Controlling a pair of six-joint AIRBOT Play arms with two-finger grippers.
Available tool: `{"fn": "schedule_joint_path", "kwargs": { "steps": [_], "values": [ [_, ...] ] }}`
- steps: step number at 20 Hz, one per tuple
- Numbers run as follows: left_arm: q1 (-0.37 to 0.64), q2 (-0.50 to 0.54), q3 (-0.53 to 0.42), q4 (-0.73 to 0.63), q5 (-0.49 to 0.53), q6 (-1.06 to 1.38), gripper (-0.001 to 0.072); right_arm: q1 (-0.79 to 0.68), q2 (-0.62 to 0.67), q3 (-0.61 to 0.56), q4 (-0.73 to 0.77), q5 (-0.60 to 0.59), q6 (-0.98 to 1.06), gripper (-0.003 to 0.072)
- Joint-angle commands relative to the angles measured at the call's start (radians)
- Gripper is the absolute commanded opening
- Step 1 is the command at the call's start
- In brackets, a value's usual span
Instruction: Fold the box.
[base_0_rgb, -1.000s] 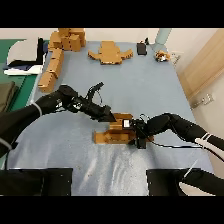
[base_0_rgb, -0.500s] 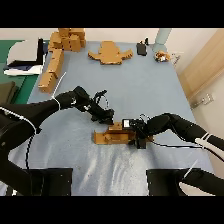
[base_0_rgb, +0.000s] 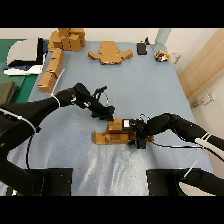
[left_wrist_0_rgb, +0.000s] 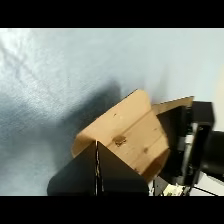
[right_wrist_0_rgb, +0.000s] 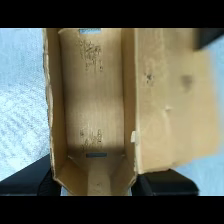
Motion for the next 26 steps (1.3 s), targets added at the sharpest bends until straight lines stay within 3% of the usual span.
{"fn": "schedule_joint_path", "kwargs": {
  "steps": [1, 4, 10, 13, 16, 17, 18, 19, 24, 26],
  "values": [
    [0.035, 0.09, 0.019, 0.001, -0.003, 0.06, 0.0012, 0.0, 0.001, 0.001, 0.0, 0.001, 0.0, 0.0432],
    [0.074, 0.248, -0.042, 0.031, -0.048, 0.112, 0.0012, 0.0, 0.001, 0.0, 0.0, 0.0, 0.0, 0.0432],
    [0.008, 0.663, -0.326, 0.088, -0.048, 0.337, 0.0011, 0.0, 0.001, 0.0, 0.0, 0.0, 0.0, 0.0432],
    [-0.109, 0.824, -0.418, 0.306, 0.033, 0.338, 0.0013, 0.0, 0.001, 0.0, 0.0, 0.001, 0.0, 0.0432],
    [-0.217, 0.871, -0.46, 0.492, 0.113, 0.423, 0.0016, 0.0, 0.001, 0.0, 0.0, 0.001, 0.0, 0.0432],
    [-0.231, 0.863, -0.473, 0.502, 0.124, 0.491, 0.0064, 0.0, 0.001, 0.0, 0.0, 0.0, 0.0, 0.0432],
    [-0.224, 0.846, -0.489, 0.477, 0.141, 0.579, 0.0464, 0.0, 0.001, 0.0, 0.0, 0.001, 0.0, 0.0432],
    [-0.209, 0.821, -0.51, 0.437, 0.177, 0.647, 0.0701, 0.0, 0.001, 0.001, 0.0, 0.001, 0.0, 0.0432],
    [-0.145, 0.607, -0.55, 0.133, 0.241, 0.993, 0.0702, 0.0, 0.001, 0.0, 0.0, 0.001, 0.0, 0.0432],
    [-0.145, 0.544, -0.536, 0.089, 0.246, 1.076, 0.0702, 0.0, 0.001, 0.0, -0.001, 0.0, 0.0, 0.0432]
  ]
}}
